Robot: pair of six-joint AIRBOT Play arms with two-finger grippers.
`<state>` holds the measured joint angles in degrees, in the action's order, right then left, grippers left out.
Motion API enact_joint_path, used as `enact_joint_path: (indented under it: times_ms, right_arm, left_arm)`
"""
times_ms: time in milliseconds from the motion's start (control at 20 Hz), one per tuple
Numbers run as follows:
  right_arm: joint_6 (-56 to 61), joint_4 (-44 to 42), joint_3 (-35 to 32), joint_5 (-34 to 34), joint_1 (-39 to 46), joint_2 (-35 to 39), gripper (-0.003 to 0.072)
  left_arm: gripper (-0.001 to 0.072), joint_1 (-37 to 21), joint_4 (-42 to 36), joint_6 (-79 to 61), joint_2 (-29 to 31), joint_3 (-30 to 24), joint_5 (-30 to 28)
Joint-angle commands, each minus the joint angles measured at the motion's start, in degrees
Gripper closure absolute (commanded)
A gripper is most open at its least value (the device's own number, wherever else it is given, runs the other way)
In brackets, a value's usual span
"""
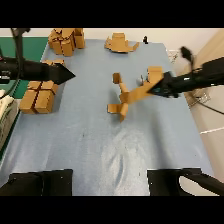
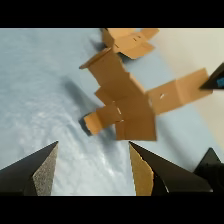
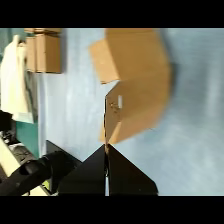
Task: Fold the box.
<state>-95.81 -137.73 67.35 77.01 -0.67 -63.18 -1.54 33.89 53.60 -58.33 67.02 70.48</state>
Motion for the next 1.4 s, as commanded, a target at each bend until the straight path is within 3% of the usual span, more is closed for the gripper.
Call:
enact_joint_path:
  times_ms: [0, 150, 300, 500, 750, 1000, 1150, 1350]
  right_arm:
    - [-3.6, -10.0, -5.6, -15.4, -11.5, -4.2, 0.0682]
    - [-13.0, -23.5, -6.7, -15.6, -16.1, -9.5, 0.0683]
    - [-20.5, -35.4, -5.5, -14.7, -19.2, -10.3, 0.0682]
    - [-22.1, -35.2, 2.1, -11.8, -19.6, -8.2, 0.0683]
    - [-21.2, -35.3, 2.7, -11.6, -19.8, -7.8, 0.0683]
    - [-20.7, -30.6, -6.3, -13.6, -19.3, -10.5, 0.0683]
    - [-15.9, -21.2, -13.3, -16.5, -16.9, -10.4, 0.0683]
    - [-8.0, -4.6, -15.3, -14.8, -13.4, -10.3, 0.0682]
  left_arm:
    - [0.0012, -4.7, 0.4, 0.5, 0.1, 0.0, 1.1]
    - [0.0013, -4.6, 1.2, 0.5, -0.2, 0.0, 1.6]
    - [0.0013, -4.6, 1.5, 0.5, -0.5, -0.8, 1.7]
    - [0.0013, -4.5, 1.7, 1.2, -1.7, -1.4, 2.4]
    - [0.0012, -4.6, 2.1, 1.3, -1.7, -1.4, 1.5]
    - [0.0012, -4.5, 2.1, 1.3, -1.7, -1.4, 1.5]
    - [0.0013, -4.5, 2.2, 1.3, -1.7, -1.4, 1.5]
    - [0.0013, -4.5, 2.1, 1.3, -2.5, -1.4, 1.8]
